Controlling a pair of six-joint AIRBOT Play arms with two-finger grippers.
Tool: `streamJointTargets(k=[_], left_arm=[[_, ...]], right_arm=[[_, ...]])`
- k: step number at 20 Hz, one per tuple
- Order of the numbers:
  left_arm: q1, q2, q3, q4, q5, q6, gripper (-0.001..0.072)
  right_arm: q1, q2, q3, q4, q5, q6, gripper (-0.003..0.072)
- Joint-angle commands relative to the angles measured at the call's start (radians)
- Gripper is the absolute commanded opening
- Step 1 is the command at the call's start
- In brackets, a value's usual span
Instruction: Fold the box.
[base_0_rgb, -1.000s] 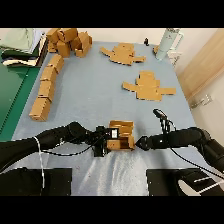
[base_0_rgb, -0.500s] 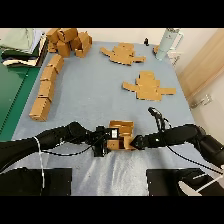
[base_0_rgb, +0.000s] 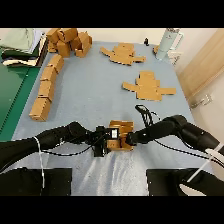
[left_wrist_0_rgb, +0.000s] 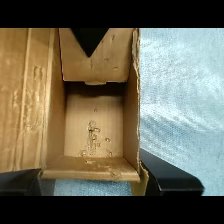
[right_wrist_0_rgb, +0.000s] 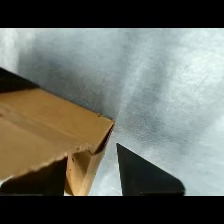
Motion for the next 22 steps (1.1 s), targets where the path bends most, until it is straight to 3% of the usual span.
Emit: streamJointTargets(k=[1,9,13,16,17,20,21,22], left_arm=[[0.0,-0.001,0.001,0.0,0.0,0.0,0.0603],[0.0,-0.001,0.001,0.0,0.0,0.0,0.0603],[0.0,-0.001,0.001,0.0,0.0,0.0,0.0603],[0.0,-0.001,0.001,0.0,0.0,0.0,0.0603],[0.0,-0.001,0.001,0.0,0.0,0.0,0.0603],[0.0,-0.001,0.001,0.0,0.0,0.0,0.0603],[0.0,-0.001,0.001,0.0,0.0,0.0,0.0603],[0.0,-0.001,0.001,0.0,0.0,0.0,0.0603]], right_arm=[[0.103,-0.082,0.086,-0.206,-0.052,0.286,0.0444],[0.28,-0.245,0.212,-0.272,-0.147,0.672,0.044],[0.29,-0.274,0.234,-0.299,-0.182,0.716,0.0256],[0.291,-0.274,0.234,-0.348,-0.213,0.721,0.0031],[0.291,-0.274,0.234,-0.362,-0.222,0.718,0.0005],[0.291,-0.273,0.235,-0.39,-0.225,0.696,0.0006],[0.291,-0.273,0.237,-0.396,-0.225,0.684,0.0058],[0.291,-0.272,0.241,-0.397,-0.226,0.68,0.0245]])
